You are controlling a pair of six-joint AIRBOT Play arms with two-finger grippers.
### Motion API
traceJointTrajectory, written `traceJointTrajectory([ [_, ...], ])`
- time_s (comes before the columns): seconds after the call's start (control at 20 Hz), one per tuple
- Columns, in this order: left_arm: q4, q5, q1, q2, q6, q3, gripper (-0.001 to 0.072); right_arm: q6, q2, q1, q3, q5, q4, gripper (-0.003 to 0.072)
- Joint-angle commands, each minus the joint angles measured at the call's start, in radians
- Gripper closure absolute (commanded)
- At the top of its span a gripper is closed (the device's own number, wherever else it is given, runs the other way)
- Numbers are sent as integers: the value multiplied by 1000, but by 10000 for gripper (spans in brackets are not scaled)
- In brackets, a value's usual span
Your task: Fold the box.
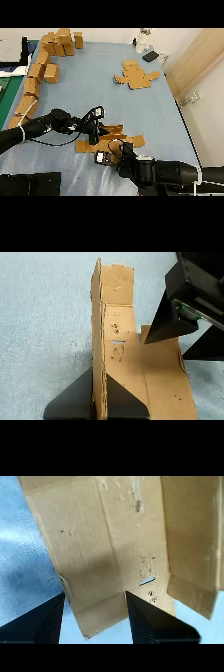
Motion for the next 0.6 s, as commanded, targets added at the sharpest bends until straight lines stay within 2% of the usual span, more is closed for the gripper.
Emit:
traceJointTrajectory([
  [0.0, 0, 0, -1, -1, 0, 0, 696, 3, 11, -2, 24, -14, -18, 105],
  [0.25, 0, 0, -1, -1, 1, 0, 696, 84, 10, -2, 27, -12, -108, 105],
  [0.5, 0, 0, -1, -1, 1, 0, 696, 114, 10, -2, 27, 14, -93, 105],
  [0.55, 0, 0, -1, -1, 0, 0, 696, 116, 10, -2, 32, 14, -94, 67],
])
